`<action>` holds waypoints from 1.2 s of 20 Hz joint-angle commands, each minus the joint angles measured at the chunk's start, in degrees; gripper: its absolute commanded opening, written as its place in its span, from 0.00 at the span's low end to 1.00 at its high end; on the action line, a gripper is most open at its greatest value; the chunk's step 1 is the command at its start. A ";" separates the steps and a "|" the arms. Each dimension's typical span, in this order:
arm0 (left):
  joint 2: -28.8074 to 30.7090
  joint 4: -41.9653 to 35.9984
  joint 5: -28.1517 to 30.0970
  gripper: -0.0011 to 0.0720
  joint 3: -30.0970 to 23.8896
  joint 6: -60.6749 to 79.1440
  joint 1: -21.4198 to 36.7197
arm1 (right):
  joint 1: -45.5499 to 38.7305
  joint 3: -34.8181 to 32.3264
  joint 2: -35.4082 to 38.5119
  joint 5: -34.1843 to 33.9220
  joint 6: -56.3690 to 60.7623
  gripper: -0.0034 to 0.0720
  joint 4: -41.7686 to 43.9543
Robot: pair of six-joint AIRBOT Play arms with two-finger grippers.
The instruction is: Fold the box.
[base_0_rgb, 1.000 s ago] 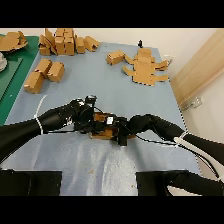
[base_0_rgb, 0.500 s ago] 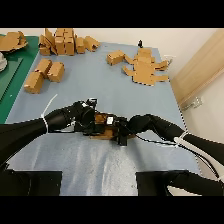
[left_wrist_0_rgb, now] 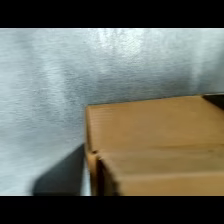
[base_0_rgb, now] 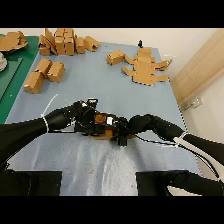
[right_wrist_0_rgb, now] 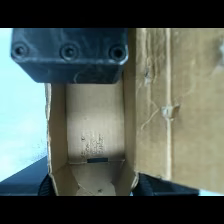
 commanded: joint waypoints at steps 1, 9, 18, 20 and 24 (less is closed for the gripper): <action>0.04 -0.81 -0.13 0.72 0.07 -0.52 -0.02 | -0.04 0.02 -0.02 0.00 0.28 0.72 0.04; 4.74 1.95 -3.41 0.74 1.62 -0.44 0.20 | -0.04 0.02 -0.04 0.00 0.28 0.72 0.04; 13.38 4.00 -12.94 0.73 1.62 0.79 2.36 | -0.04 0.02 -0.02 -0.02 0.28 0.72 0.02; 15.82 6.97 -18.71 0.73 1.62 2.34 2.36 | -0.04 0.02 -0.02 -0.04 0.28 0.72 0.02; 19.54 18.12 -22.97 0.73 1.60 16.70 2.40 | -0.04 0.02 -0.02 -0.20 0.28 0.72 0.04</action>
